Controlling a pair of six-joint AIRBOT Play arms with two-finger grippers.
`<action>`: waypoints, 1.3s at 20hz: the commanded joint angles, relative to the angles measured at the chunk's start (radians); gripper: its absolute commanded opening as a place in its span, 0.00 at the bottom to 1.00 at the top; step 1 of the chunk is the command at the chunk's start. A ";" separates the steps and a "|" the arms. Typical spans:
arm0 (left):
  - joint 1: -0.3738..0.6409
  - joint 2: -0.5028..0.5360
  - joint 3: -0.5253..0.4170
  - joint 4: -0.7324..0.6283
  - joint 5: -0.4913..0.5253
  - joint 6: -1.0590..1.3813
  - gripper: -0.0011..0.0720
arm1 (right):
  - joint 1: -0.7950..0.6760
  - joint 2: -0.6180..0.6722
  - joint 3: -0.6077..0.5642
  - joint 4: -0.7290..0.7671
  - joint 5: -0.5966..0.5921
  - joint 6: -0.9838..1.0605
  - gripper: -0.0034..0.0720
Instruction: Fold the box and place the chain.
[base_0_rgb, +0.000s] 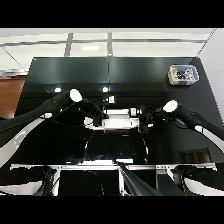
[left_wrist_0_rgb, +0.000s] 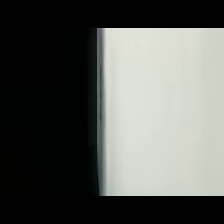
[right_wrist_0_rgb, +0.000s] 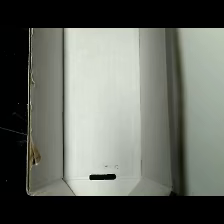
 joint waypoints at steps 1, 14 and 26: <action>0.000 0.000 0.000 0.000 0.000 0.001 0.05 | 0.000 -0.011 -0.001 0.013 -0.018 -0.006 0.99; 0.000 0.000 0.000 0.000 0.000 0.001 0.05 | 0.000 -0.021 -0.006 -0.003 -0.026 0.031 0.99; 0.000 0.000 0.000 0.000 0.000 0.001 0.05 | 0.000 -0.030 -0.006 -0.003 -0.025 0.032 0.83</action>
